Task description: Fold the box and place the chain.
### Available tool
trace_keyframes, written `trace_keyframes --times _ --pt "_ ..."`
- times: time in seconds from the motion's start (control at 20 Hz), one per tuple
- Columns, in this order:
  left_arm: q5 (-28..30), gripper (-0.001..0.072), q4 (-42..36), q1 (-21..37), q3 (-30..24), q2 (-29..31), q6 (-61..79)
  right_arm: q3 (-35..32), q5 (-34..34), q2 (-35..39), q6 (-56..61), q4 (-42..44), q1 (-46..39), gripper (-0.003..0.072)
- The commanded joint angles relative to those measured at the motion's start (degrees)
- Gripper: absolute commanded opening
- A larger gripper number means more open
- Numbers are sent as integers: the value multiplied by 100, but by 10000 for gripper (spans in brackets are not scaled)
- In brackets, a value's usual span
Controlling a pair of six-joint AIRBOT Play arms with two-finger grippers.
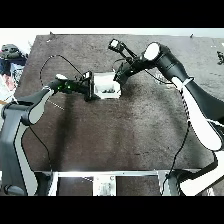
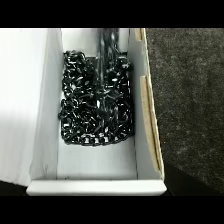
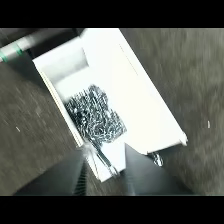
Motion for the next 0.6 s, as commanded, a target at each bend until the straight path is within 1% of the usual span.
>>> trace_keyframes --times 0.0,0.1,0.15,0.2,0.3,0.35,0.4,0.55 --pt "0 237 0 0 4 0 2 -13 225 -105 240 -267 -330 224" --pt "0 236 0 0 4 0 2 -13 229 -227 234 -166 -581 227" --pt "0 236 0 0 4 0 2 -48 236 -328 219 -28 -682 281" --pt "0 236 0 0 4 0 2 -127 293 -437 111 81 -756 370" --pt "0 236 0 0 4 0 2 -284 407 -651 -107 72 -813 366" --pt "-2 236 0 0 4 0 2 -332 367 -782 -142 72 -831 353" --pt "0 236 0 0 4 0 2 -332 291 -938 -140 96 -833 338" --pt "0 236 0 0 4 0 2 -328 -190 -1226 -140 122 -811 337"
